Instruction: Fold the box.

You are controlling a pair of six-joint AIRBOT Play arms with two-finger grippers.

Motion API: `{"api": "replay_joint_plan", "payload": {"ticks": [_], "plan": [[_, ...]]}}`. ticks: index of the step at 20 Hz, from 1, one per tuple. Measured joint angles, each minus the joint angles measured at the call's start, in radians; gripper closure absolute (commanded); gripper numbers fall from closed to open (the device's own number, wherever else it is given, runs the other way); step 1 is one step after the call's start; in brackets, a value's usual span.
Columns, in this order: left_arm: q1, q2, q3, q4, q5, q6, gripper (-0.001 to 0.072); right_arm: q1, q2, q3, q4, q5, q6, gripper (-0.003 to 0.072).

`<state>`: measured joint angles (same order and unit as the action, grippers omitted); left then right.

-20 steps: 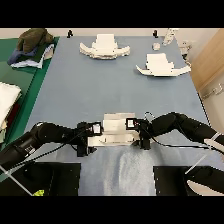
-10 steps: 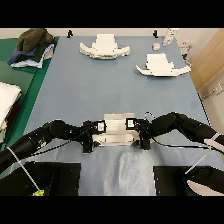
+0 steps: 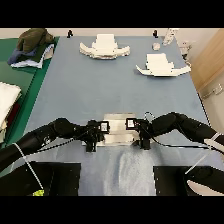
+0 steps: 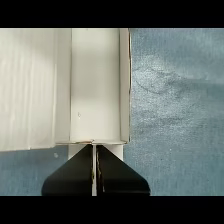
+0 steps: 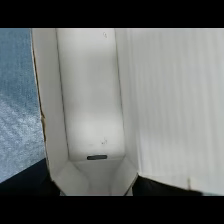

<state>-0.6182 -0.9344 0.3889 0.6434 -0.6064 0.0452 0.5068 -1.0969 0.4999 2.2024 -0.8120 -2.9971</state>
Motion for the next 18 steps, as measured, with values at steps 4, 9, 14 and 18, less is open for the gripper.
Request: {"api": "replay_joint_plan", "payload": {"ticks": [4, 9, 14, 18], "plan": [[-0.009, -0.028, 0.008, -0.030, 0.012, 0.015, 0.0694, 0.000, 0.000, 0.000, 0.000, 0.000, 0.000, 0.0174], [-0.016, -0.039, 0.011, -0.064, 0.019, 0.021, 0.0679, 0.000, 0.000, 0.000, 0.000, 0.000, 0.000, 0.0174], [-0.018, -0.042, 0.010, -0.072, 0.023, 0.021, 0.0170, 0.000, 0.000, 0.000, 0.000, 0.000, -0.001, 0.0174], [-0.018, -0.042, 0.009, -0.074, 0.021, 0.019, 0.0171, 0.000, 0.000, 0.000, 0.000, 0.000, 0.000, 0.0174]]}}
